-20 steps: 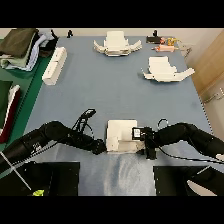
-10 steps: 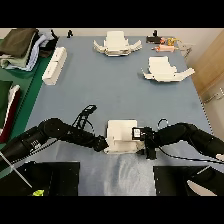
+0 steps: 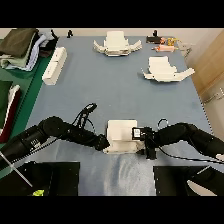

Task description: Fold the box.

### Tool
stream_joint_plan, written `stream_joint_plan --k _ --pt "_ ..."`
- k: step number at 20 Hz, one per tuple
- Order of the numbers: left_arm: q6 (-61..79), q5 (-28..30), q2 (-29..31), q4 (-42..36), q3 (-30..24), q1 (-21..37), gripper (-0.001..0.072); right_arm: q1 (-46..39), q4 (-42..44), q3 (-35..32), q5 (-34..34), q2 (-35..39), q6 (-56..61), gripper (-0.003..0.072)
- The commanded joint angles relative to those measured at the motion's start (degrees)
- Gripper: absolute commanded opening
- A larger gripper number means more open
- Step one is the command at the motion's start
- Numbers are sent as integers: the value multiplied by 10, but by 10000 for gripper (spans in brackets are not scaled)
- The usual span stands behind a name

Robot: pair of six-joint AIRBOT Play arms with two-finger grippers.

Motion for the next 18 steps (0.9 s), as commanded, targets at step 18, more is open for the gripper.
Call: stream_joint_plan --k 18 --pt "-434 11 -159 300 122 -179 462 0 0 0 0 0 0 509"
